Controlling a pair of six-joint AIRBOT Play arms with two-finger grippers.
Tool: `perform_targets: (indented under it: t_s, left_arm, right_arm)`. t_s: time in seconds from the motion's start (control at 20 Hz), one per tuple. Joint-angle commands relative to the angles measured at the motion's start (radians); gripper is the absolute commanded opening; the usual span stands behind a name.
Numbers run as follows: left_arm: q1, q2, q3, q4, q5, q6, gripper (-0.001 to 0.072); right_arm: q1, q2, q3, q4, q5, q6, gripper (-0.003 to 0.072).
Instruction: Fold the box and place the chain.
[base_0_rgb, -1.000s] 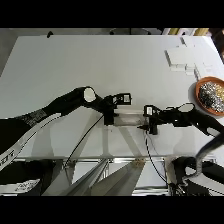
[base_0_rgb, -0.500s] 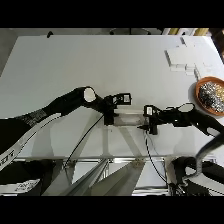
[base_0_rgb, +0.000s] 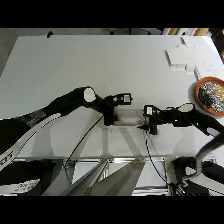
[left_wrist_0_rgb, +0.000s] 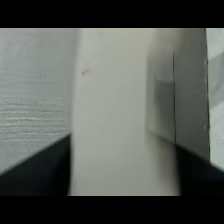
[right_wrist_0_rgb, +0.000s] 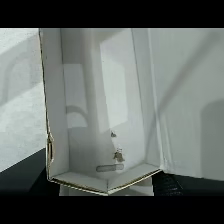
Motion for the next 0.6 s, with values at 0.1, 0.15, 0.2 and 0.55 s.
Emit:
perform_targets:
  t_s: [0.1, 0.15, 0.2, 0.55]
  left_arm:
    - [0.02, 0.074, 0.001, 0.091, -0.024, -0.124, 0.0692]
    - [0.026, 0.093, 0.001, 0.149, -0.049, -0.179, 0.0689]
    - [0.032, 0.114, 0.001, 0.214, -0.082, -0.251, 0.0687]
    - [0.006, 0.27, 0.001, 0.296, -0.285, -0.433, 0.0002]
  right_arm:
    - [0.0, 0.0, 0.0, 0.0, 0.001, 0.0, 0.0398]
    - [0.0, 0.0, 0.0, 0.0, 0.001, 0.0, 0.0398]
    - [0.0, 0.0, 0.0, 0.0, 0.001, 0.0, 0.0398]
    - [0.0, 0.0, 0.0, 0.0, 0.001, 0.0, 0.0398]
